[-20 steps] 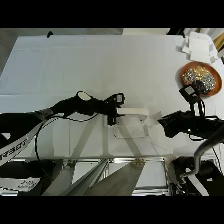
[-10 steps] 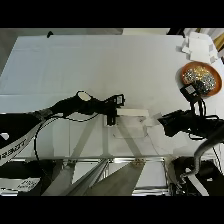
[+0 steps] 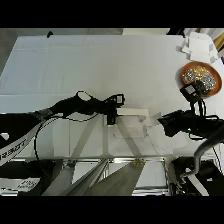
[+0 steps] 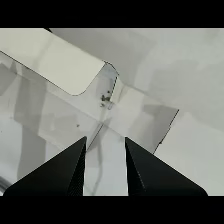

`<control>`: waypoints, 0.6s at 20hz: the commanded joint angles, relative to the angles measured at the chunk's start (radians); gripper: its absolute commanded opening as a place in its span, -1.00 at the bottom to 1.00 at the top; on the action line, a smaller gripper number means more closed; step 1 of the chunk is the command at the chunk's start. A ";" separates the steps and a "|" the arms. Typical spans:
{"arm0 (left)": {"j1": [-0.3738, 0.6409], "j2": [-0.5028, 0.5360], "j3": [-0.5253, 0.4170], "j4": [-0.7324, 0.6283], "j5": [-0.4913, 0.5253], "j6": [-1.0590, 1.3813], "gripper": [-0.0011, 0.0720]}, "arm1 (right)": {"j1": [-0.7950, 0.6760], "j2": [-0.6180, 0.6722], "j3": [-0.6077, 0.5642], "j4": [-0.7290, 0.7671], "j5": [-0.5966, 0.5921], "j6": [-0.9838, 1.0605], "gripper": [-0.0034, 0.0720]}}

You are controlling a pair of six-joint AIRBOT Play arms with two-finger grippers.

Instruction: Fold the box and place the chain.

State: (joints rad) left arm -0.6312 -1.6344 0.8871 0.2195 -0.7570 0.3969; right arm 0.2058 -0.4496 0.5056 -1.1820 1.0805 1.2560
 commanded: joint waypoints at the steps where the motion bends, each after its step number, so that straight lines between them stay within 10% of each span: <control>1: 0.000 0.000 0.000 -0.058 -0.001 -0.001 -0.96 | 0.000 0.000 0.001 0.000 0.001 0.000 -0.19; 12: 0.000 -0.016 0.000 -0.058 -0.002 -0.004 -0.96 | 0.000 0.000 0.001 0.001 0.002 0.000 -0.19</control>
State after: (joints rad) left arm -0.6312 -1.6470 0.8871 0.1635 -0.7574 0.3939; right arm 0.2058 -0.4496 0.5056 -1.1816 1.0817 1.2560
